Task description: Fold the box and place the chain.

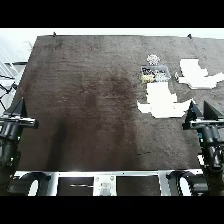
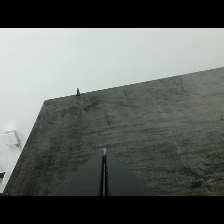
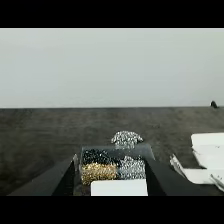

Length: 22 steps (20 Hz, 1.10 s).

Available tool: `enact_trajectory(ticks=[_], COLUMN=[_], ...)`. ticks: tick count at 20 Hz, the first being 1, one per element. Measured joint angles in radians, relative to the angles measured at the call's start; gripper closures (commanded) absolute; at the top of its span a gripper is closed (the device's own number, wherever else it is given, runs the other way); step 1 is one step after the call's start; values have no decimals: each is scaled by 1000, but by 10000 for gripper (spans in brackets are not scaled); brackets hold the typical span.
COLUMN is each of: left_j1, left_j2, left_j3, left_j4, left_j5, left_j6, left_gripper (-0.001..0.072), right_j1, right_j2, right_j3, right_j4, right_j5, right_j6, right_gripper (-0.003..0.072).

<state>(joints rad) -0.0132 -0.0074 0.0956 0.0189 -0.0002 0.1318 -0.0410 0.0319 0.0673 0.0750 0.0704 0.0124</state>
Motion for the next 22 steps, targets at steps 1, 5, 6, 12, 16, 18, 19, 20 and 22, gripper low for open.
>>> enact_trajectory(ticks=[1,5,6,12,16,18,19,20,22], left_j1=[0,0,0,0,0,0,0,0,0], left_j2=[0,0,0,0,0,0,0,0,0], left_j3=[0,0,0,0,0,0,0,0,0], left_j4=[0,0,0,0,0,0,0,0,0], left_j5=[0,0,0,0,0,0,0,0,0], left_j6=[0,0,0,0,0,0,0,0,0], left_gripper=[691,690,690,690,690,690,690,690,690], right_j1=[0,-44,-74,-451,-674,-728,-740,-748,-755], right_j2=[-58,-374,-457,-939,-1224,-1352,-1411,-1467,-1575], right_j3=[21,167,213,563,873,1027,1093,1156,1268], right_j4=[1,3,3,-260,-633,-759,-809,-853,-919], right_j5=[-5,-45,-42,372,817,985,1046,1102,1201], right_j6=[12,38,42,275,543,627,660,688,732], right_gripper=[172,162,162,152,152,152,152,152,152])
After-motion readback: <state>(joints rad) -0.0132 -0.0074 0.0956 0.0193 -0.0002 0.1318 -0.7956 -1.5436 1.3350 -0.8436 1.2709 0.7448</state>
